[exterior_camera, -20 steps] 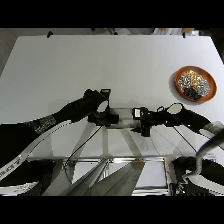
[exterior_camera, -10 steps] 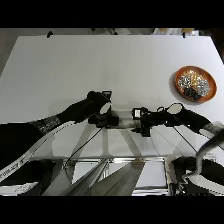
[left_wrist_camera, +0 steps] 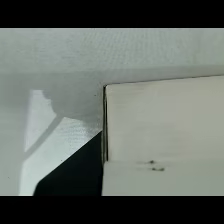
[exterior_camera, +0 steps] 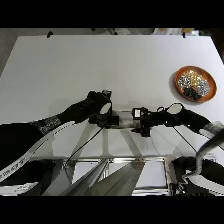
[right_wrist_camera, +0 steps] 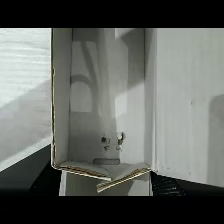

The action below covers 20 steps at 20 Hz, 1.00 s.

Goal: Fold the box and place the chain.

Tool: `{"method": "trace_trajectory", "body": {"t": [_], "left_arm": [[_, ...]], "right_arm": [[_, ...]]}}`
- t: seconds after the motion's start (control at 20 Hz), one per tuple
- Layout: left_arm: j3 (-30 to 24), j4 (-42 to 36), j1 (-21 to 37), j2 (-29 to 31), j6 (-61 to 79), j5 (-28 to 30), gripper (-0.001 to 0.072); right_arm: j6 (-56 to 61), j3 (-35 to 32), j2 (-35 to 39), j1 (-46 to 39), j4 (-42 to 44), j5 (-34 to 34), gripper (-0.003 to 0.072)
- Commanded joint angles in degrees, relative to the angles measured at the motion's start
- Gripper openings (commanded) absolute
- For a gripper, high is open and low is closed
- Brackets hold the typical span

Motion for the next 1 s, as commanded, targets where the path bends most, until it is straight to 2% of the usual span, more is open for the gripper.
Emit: {"method": "trace_trajectory", "body": {"t": [0.0,0.05,0.3,0.5,0.6,0.65,0.7,0.75,0.95], "left_arm": [[0.0,-0.3,0.5,1.1,-0.3,1.7,0.0210],[0.0,-0.4,1.0,2.2,-0.3,1.7,0.0277],[0.0,-0.9,5.2,9.4,8.7,-0.2,0.0273],[0.0,-4.2,10.6,17.7,25.8,-10.3,0.0273],[-0.1,-4.5,14.7,22.1,36.7,-13.5,0.0283],[-0.7,-5.4,17.1,24.1,45.2,-13.6,0.0360],[-1.9,-6.8,19.5,25.7,55.0,-13.1,0.0545],[-4.1,-9.2,22.2,26.9,66.6,-11.2,0.0639],[-16.2,-25.3,30.0,26.3,115.0,-3.0,0.0643]], "right_arm": [[0.2,0.0,0.0,0.0,0.1,0.0,0.0315],[0.2,0.0,0.0,0.0,0.1,0.1,0.0315],[0.2,0.0,0.0,0.0,0.1,0.1,0.0315],[0.2,0.0,0.0,0.0,0.1,0.1,0.0315],[0.2,0.0,0.0,0.0,0.1,0.1,0.0315],[0.2,0.0,0.0,0.0,0.1,0.1,0.0315],[0.2,0.0,0.0,0.0,0.1,0.1,0.0315],[0.2,0.0,0.0,0.0,0.1,0.1,0.0315],[0.2,0.0,0.0,0.0,0.1,0.1,0.0315]]}}
